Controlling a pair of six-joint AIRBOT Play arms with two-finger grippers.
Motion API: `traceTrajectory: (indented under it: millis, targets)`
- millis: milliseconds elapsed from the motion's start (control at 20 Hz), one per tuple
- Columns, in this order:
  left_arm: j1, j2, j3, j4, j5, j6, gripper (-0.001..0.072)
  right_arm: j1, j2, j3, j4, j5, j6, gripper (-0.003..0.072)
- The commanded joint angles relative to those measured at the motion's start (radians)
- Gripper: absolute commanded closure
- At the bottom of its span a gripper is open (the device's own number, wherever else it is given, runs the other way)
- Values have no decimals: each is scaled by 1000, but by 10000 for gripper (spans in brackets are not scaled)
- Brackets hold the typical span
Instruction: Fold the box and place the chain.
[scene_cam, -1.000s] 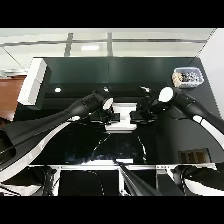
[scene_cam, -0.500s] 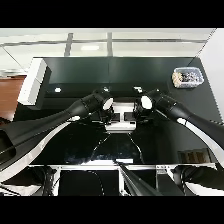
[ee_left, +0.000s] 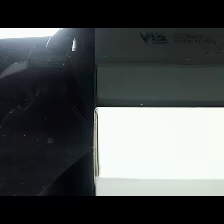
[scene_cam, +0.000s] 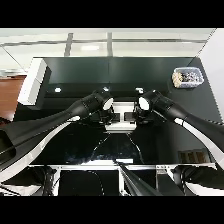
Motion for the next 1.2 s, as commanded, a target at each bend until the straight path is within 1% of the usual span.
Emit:
traceTrajectory:
  millis: [0, 50, 100, 300, 400, 450, 650, 850, 1150]
  targets:
    - [0, 0, 1, 1, -3, 2, 684, 6, -2, 1, -1, 0, 8, 526]
    - [0, 0, 1, 1, -3, 2, 684, 8, -3, 1, -2, -3, 8, 628]
    - [0, 0, 1, 1, -3, 2, 684, 8, -3, 1, -1, -6, 8, 671]
    - [0, 0, 1, 1, -3, 2, 684, 7, -3, 1, -1, -7, 8, 667]
    - [0, 0, 1, 1, -3, 2, 684, 7, -3, 1, 0, -6, 7, 431]
    - [0, 0, 1, 1, -3, 2, 684, 7, -3, 1, 0, -6, 0, 419]
    - [0, 0, 1, 1, -3, 2, 684, 7, -5, 1, 2, -18, -11, 420]
    - [0, 0, 1, 1, -3, 2, 684, 7, -7, 1, 52, -63, -42, 420]
    - [0, 0, 1, 1, -3, 2, 683, 7, -20, 1, 44, -45, -41, 424]
